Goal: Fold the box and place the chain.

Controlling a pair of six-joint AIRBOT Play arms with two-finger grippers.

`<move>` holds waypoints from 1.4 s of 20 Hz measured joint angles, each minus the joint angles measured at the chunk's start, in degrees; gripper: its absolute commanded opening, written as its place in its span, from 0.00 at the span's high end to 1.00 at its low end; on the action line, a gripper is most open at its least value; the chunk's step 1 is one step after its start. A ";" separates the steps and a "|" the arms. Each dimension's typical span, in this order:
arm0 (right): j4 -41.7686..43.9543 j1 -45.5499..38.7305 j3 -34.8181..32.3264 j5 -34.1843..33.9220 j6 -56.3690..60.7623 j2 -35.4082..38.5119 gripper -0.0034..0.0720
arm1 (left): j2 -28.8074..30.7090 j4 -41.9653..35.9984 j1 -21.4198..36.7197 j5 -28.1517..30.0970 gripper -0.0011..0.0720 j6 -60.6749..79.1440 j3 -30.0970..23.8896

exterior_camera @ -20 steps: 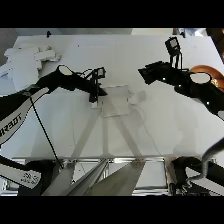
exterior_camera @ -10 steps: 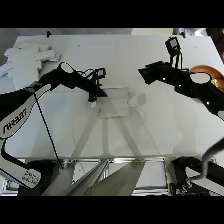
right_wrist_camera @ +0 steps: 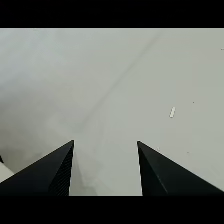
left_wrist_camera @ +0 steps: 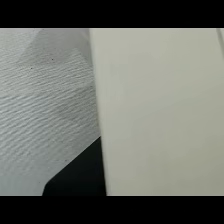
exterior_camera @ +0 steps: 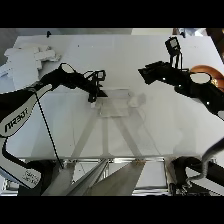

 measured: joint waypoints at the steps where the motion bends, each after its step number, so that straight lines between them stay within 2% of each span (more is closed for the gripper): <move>1: 0.00 0.00 0.00 0.02 0.00 0.00 0.37 | 0.00 -0.48 0.07 0.28 0.97 0.20 0.00; 11: 0.00 0.00 0.02 0.00 -0.02 0.00 0.37 | -0.15 -4.00 0.37 0.98 0.98 0.59 0.00; 20: 0.02 0.00 0.00 0.00 -0.02 0.00 0.37 | -0.61 2.93 0.39 -1.53 0.97 0.57 0.11; 28: 0.02 0.00 0.00 0.00 -0.02 0.00 0.37 | -0.74 4.44 0.39 -1.62 0.96 0.57 0.09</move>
